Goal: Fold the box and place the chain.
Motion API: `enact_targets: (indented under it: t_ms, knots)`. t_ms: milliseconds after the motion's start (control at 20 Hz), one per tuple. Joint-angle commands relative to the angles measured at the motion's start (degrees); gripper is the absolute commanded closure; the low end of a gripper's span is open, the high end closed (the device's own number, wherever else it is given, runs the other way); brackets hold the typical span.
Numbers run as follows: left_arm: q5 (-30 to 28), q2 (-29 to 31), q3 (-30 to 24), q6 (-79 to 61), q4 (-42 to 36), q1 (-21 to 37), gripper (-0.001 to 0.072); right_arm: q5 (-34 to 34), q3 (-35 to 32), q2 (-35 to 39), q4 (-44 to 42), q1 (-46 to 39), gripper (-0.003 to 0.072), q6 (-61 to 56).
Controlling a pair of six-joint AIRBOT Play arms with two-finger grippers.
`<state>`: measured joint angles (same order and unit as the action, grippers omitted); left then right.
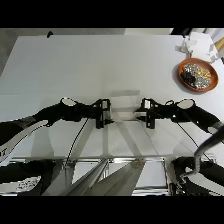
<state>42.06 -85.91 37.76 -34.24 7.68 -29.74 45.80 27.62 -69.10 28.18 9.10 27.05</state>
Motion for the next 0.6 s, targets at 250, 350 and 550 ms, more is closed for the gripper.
enact_targets:
  t_ms: [250,350,550]
  knots:
    - [-0.04,0.02,0.02,-0.04,0.26,0.0,0.0698,4.17,0.07,13.27,12.07,-9.4,0.0462,-21.35]
    - [0.0,0.02,0.02,-0.04,0.28,0.0,0.0698,7.1,0.07,15.69,12.0,-10.69,0.066,-26.73]
    - [0.15,0.02,0.02,-0.04,0.28,0.0,0.0698,1.07,0.07,17.07,12.2,-12.72,0.0674,-50.99]
